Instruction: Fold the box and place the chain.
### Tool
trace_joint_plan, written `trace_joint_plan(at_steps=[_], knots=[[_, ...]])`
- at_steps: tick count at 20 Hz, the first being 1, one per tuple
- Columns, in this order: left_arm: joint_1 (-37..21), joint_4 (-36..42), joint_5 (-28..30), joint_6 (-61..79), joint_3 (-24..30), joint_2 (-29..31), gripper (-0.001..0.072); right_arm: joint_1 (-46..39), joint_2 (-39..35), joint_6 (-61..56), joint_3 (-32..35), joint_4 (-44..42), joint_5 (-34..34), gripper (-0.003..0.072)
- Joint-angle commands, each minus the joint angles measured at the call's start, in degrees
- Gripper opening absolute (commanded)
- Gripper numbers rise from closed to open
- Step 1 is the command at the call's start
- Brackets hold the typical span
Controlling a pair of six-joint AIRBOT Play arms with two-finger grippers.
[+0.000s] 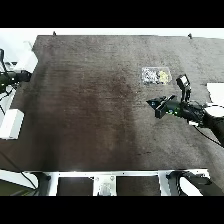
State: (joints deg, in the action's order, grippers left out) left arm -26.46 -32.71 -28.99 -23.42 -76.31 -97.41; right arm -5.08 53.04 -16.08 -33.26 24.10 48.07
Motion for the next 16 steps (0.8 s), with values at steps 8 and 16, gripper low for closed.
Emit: trace_joint_plan(at_steps=[8, 16], knots=[[-1.51, -5.97, 0.92, -2.93, -8.50, -11.26, 0.0015, 0.00, -0.02, -0.61, 0.02, -1.66, -2.19, 0.0017], [-1.51, -6.34, 1.55, -4.52, -12.44, -15.08, 0.0234, 0.00, -0.02, -1.92, 0.02, -1.66, -2.23, 0.0017]])
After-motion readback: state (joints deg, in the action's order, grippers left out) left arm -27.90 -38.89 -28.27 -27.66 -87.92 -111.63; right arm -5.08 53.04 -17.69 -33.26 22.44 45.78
